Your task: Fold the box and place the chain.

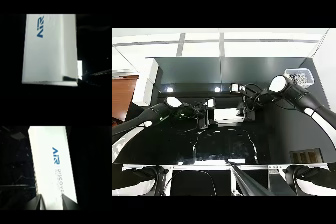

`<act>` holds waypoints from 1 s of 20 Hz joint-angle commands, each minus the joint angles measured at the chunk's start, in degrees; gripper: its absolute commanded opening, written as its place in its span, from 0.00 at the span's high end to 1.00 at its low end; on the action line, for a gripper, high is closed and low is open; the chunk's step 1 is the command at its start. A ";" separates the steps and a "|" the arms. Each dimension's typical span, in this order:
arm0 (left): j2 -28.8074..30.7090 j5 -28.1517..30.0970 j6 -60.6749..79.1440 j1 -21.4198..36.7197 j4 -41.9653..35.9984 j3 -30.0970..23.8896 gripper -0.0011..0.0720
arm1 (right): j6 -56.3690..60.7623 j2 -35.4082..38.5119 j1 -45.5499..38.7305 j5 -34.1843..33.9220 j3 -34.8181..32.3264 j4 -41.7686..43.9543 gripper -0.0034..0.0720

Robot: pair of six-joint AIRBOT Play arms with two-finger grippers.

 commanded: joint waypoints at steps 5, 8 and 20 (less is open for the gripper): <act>-0.02 -0.02 0.13 -0.04 0.07 0.04 0.45 | 1.16 0.79 0.04 0.59 0.00 0.39 0.73; -0.02 -0.02 0.11 -0.04 0.04 0.04 0.45 | 2.21 0.48 0.39 1.14 -0.13 0.15 0.73; -0.02 -0.02 0.11 -0.04 0.04 0.04 0.45 | 2.23 0.46 0.72 1.40 -1.70 -1.27 0.58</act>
